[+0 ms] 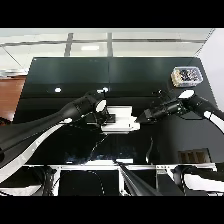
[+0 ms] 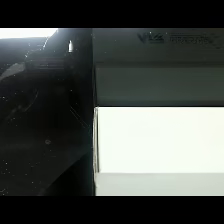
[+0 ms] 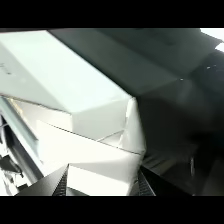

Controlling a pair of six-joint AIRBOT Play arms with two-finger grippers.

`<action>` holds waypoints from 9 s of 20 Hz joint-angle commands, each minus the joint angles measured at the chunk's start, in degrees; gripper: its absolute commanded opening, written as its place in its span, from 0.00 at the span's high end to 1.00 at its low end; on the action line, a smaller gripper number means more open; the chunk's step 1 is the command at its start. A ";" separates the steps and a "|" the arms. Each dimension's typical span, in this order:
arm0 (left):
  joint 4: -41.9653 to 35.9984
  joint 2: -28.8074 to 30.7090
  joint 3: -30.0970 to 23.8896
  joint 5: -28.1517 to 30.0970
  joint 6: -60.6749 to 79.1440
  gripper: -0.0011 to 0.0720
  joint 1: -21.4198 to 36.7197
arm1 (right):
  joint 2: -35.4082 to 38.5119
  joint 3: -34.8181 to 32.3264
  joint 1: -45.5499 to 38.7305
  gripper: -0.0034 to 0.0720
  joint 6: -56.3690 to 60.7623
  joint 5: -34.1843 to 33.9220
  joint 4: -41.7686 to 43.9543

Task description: Fold the box and place the chain.

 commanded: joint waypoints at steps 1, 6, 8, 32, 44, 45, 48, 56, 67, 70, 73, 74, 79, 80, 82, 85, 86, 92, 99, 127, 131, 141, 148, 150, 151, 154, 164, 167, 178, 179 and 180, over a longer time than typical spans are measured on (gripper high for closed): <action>0.00 -0.02 0.04 0.04 0.02 0.95 0.00 | -0.04 0.37 0.68 0.30 -0.11 2.27 0.13; 0.00 -0.02 0.04 0.02 0.02 0.95 0.00 | -0.04 0.37 2.60 0.32 -0.09 0.55 0.61; 0.00 -0.02 0.04 0.04 0.02 0.95 0.00 | -0.04 0.39 3.02 0.32 -0.07 0.44 0.85; 0.02 -0.02 0.04 0.22 0.02 0.95 0.00 | 1.09 16.52 31.74 0.55 66.07 -11.15 -44.02; 0.02 -0.02 0.04 0.17 0.02 0.95 0.00 | -4.09 18.75 35.65 0.55 75.01 -6.97 -50.05; 0.02 -0.02 0.04 0.20 0.02 0.95 0.00 | -4.13 18.75 35.93 0.55 75.10 -7.13 -50.23; 0.02 -0.02 0.04 0.20 0.02 0.95 0.00 | -4.52 18.75 36.33 0.55 75.63 -7.32 -50.73; 0.02 -0.02 0.04 0.20 0.02 0.94 0.00 | -4.57 19.52 36.33 0.94 76.70 -8.09 -49.88; 0.02 -0.02 0.04 0.20 0.02 0.95 0.00 | -4.96 20.79 36.33 0.76 74.90 -5.86 -51.54; 0.02 -0.02 0.04 0.17 0.02 0.95 0.00 | -5.75 20.79 36.33 0.76 74.31 -5.60 -51.54; 0.02 -0.02 0.04 0.15 0.02 0.95 0.00 | -6.16 20.79 36.33 0.76 74.03 -5.70 -50.95; 0.02 -0.02 0.04 0.17 0.02 0.95 0.00 | -6.19 20.79 36.33 0.88 74.01 -5.66 -50.97; 0.02 -0.02 0.04 0.17 0.02 0.95 0.00 | -6.01 20.79 36.33 0.94 73.26 -5.42 -51.12; 0.02 -0.02 0.04 0.13 0.02 0.95 0.00 | -5.79 20.83 36.33 0.84 72.67 -4.55 -50.97; 0.00 -0.02 0.04 0.17 0.02 0.95 0.00 | -5.20 21.84 36.15 0.51 71.56 -1.88 -51.45; 0.00 -0.02 0.04 0.09 0.02 0.95 0.00 | -1.62 23.65 36.13 0.51 64.57 -0.50 -52.59; 0.00 -0.02 0.04 0.09 0.02 0.95 0.00 | 0.63 24.33 36.00 0.51 62.93 -0.55 -53.16; 0.07 -0.02 0.04 -0.04 0.02 0.95 0.02 | 16.70 25.83 30.84 0.51 59.71 -2.93 -73.48; 0.02 -0.02 0.04 0.04 0.02 0.95 0.02 | 11.82 23.85 3.98 0.00 59.56 -26.86 -76.19; 0.02 -0.02 0.04 0.20 0.02 0.95 0.02 | -25.70 53.59 -16.04 0.24 75.58 -17.44 -43.08; 0.02 -0.02 0.04 0.17 0.02 0.95 0.02 | -26.05 53.59 -16.04 0.24 75.14 -17.90 -42.75; 0.04 -0.02 0.04 0.17 0.02 0.95 0.02 | -26.95 53.88 -16.06 0.94 66.03 -16.00 -38.56; 0.04 -0.02 0.04 0.17 0.02 0.95 0.02 | -11.93 53.88 -17.00 0.94 45.33 -9.33 -37.29; 0.04 -0.02 0.04 0.20 0.02 0.94 0.02 | -5.03 53.92 -17.53 0.94 43.25 -9.55 -37.20; 0.04 -0.02 0.04 0.17 0.02 0.95 0.02 | -1.62 54.21 -17.68 0.94 42.53 -9.57 -37.16; 0.02 -0.02 0.04 0.17 0.02 0.95 0.02 | 5.70 57.72 -17.73 0.94 40.83 -9.49 -36.13; 0.02 -0.02 0.04 0.17 0.02 0.94 0.02 | 16.59 69.59 -17.75 0.94 33.35 -1.75 -15.72; 0.02 -0.02 0.04 0.13 0.02 0.94 0.02 | 20.74 64.61 -17.68 0.94 31.50 -0.28 -12.57; 0.00 -0.02 0.04 -0.04 0.02 0.95 0.00 | 25.27 58.84 -4.33 0.94 28.55 4.81 -9.14; 0.00 -0.02 0.04 -0.04 0.02 0.94 0.00 | 25.24 58.84 -2.64 0.94 27.96 4.28 -7.74; 0.00 -0.02 0.04 -0.04 0.02 0.94 0.02 | 25.22 58.84 -1.18 0.94 27.96 3.96 -7.08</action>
